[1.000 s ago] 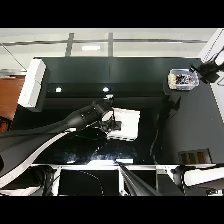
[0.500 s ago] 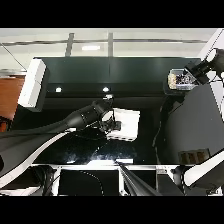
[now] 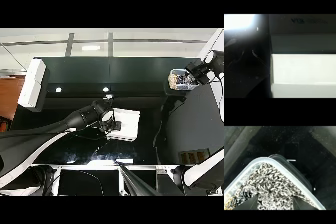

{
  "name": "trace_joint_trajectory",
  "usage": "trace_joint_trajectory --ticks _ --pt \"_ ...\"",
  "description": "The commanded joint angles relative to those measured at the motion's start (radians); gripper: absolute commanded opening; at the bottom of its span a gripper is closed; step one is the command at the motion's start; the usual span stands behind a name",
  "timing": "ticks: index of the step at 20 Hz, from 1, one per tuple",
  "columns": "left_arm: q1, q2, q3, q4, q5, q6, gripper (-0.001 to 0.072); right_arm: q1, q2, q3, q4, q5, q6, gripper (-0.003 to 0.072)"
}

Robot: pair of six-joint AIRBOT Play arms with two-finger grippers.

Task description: Fold the box and place the chain.

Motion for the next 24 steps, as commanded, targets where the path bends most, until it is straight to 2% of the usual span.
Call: trace_joint_trajectory --ticks 1,2,4,9,17,21,24 --pt "0.001 0.0 0.0 0.0 0.0 0.0 0.0031 0.001 -0.005 0.0 0.073 -0.003 -0.061 0.0208" --pt "0.001 0.0 0.0 0.0 0.0 0.0 0.0031 0.001 -0.007 0.0 0.098 -0.002 -0.089 0.0188" --pt "0.001 0.0 0.0 0.0 0.0 0.0 0.003 0.0 -0.006 0.0 0.149 0.005 -0.123 0.0047" --pt "0.001 0.0 0.0 0.0 0.0 0.0 0.0031 -0.01 0.091 0.0 0.182 0.013 -0.229 0.0042" --pt "0.001 0.0 0.0 0.0 0.0 0.0 0.003 -0.091 0.458 0.0 0.239 0.053 -0.522 0.0041" --pt "0.001 0.0 0.0 0.0 0.0 0.0 0.0031 -0.092 0.595 0.0 0.347 0.106 -0.65 0.004" --pt "0.001 0.0 0.0 0.0 0.0 0.0 0.003 -0.092 0.657 0.0 0.45 0.107 -0.669 0.004"
